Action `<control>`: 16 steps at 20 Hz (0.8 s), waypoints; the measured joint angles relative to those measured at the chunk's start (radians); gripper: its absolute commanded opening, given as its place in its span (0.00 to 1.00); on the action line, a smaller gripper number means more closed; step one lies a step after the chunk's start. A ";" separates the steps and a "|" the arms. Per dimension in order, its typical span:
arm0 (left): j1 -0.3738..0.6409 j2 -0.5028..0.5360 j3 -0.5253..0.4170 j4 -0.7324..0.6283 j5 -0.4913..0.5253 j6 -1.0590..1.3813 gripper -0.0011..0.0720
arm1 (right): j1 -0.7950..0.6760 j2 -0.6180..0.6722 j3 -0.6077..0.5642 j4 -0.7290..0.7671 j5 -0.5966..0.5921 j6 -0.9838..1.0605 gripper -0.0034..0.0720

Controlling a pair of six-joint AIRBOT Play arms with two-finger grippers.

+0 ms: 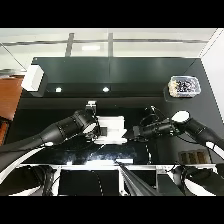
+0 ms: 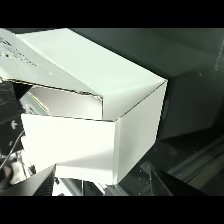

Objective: Fold the box and place the chain.

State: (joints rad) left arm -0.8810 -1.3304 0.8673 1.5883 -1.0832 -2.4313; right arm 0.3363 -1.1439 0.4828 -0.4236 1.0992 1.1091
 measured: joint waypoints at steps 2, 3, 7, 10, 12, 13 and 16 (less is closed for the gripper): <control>0.000 0.000 0.000 0.000 0.000 0.000 0.05 | 0.026 0.000 0.002 0.000 -0.034 0.017 0.85; 0.000 0.000 0.000 -0.001 0.000 0.000 0.05 | 0.042 0.000 0.003 0.000 -0.054 0.028 0.85; 0.000 0.000 0.000 -0.002 -0.002 0.000 0.05 | 0.110 0.000 0.004 0.000 -0.132 0.071 0.49; 0.000 0.000 0.000 0.000 -0.008 0.001 0.05 | 0.155 0.000 0.011 -0.008 -0.177 0.104 0.49; 0.000 0.000 0.000 0.000 -0.007 0.002 0.05 | 0.180 0.000 0.029 -0.047 -0.200 0.150 0.49; 0.000 0.000 0.000 0.000 -0.008 0.002 0.05 | 0.193 0.000 0.043 -0.081 -0.208 0.180 0.49; 0.000 0.000 0.000 -0.001 -0.008 0.001 0.05 | 0.230 0.000 0.090 -0.199 -0.224 0.284 0.49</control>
